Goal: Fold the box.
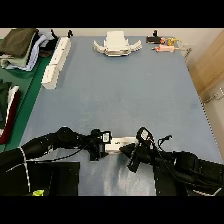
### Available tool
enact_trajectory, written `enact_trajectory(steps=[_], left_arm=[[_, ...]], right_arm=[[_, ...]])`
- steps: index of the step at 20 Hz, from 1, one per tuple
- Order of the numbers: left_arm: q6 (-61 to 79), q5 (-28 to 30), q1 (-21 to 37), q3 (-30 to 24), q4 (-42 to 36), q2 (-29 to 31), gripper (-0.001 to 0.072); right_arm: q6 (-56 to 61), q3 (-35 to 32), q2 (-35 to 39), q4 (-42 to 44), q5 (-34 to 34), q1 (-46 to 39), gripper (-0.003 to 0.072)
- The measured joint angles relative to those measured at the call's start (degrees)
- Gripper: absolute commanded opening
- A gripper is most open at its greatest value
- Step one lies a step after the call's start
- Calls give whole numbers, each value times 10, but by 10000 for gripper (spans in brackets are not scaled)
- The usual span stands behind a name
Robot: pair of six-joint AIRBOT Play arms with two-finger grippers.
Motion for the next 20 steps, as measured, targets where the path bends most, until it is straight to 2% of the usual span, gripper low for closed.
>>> enact_trajectory(steps=[20], left_arm=[[0, 0, 0, 0, 0, 0, 520]], right_arm=[[0, -45, -10, -10, 35, 2, 1]])
